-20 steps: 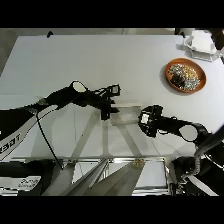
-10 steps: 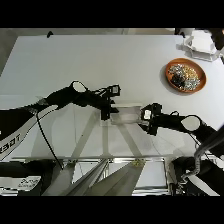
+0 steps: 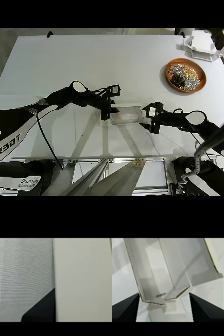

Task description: Fold the box and place the chain.

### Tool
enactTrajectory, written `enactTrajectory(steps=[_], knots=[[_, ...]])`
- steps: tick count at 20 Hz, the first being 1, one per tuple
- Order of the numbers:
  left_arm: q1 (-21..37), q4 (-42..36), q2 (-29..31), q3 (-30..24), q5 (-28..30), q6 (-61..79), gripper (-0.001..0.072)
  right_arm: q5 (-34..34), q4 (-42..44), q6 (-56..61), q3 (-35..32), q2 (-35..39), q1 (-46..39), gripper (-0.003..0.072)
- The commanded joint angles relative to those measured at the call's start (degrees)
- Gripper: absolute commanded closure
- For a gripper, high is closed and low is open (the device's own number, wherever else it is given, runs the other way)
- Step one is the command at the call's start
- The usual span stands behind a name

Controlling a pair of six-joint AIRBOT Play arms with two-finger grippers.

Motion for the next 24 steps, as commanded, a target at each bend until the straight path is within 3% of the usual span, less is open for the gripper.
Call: enactTrajectory(steps=[1, 9, 14, 24], knots=[[-0.04, 0.04, -0.02, 0.02, -0.02, 0.02, 0.0698, 0.83, 2.08, -2.01, 0.11, -0.11, -1.33, 0.0], [-0.04, 0.04, -0.02, 0.02, 0.0, 0.02, 0.0698, 0.72, 5.62, -5.31, 0.11, -0.59, -1.36, 0.0001], [-0.04, 0.04, -0.02, 0.02, -0.02, 0.02, 0.0698, 0.85, 7.02, -5.31, 0.72, -5.16, -1.44, 0.0001], [-0.04, 0.04, -0.02, 0.02, 0.0, 0.02, 0.0698, 9.05, 6.99, -9.55, 4.87, -10.73, -4.79, 0.0001]])
